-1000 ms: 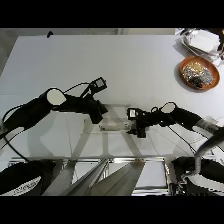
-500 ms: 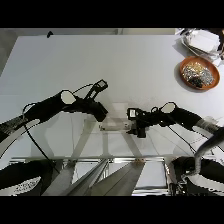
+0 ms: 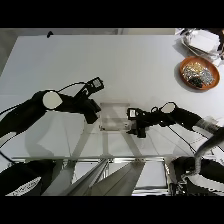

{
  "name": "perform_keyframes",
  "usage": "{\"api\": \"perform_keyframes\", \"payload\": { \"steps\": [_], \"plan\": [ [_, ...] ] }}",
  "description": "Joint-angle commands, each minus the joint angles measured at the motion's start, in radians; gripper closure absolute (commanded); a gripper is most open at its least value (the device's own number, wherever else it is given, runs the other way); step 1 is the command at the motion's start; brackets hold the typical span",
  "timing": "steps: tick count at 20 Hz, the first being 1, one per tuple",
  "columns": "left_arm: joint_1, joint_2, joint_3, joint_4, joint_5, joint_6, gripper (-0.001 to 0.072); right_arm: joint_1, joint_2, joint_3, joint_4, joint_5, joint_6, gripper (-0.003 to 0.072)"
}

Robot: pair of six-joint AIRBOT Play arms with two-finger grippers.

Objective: Fold the box and place the chain.

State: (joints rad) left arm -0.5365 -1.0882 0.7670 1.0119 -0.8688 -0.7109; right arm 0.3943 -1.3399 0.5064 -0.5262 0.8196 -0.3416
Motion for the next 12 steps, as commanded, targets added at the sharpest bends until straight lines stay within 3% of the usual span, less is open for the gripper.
{"api": "perform_keyframes", "payload": {
  "steps": [1, 3, 10, 12],
  "plan": [
    [0.001, 0.076, -0.005, 0.101, -0.134, 0.029, 0.0707, -0.001, 0.001, 0.001, 0.0, 0.0, 0.0, 0.0307],
    [0.001, 0.073, -0.04, 0.092, -0.131, 0.069, 0.0707, -0.001, 0.001, 0.001, 0.001, 0.0, 0.0, 0.0307],
    [0.001, 0.06, -0.248, -0.079, 0.041, 0.344, 0.0694, -0.001, 0.001, 0.001, 0.0, 0.0, 0.0, 0.0307],
    [0.001, 0.031, -0.259, -0.075, 0.055, 0.381, 0.0627, -0.001, 0.001, 0.001, 0.0, 0.0, 0.0, 0.0307]
  ]
}}
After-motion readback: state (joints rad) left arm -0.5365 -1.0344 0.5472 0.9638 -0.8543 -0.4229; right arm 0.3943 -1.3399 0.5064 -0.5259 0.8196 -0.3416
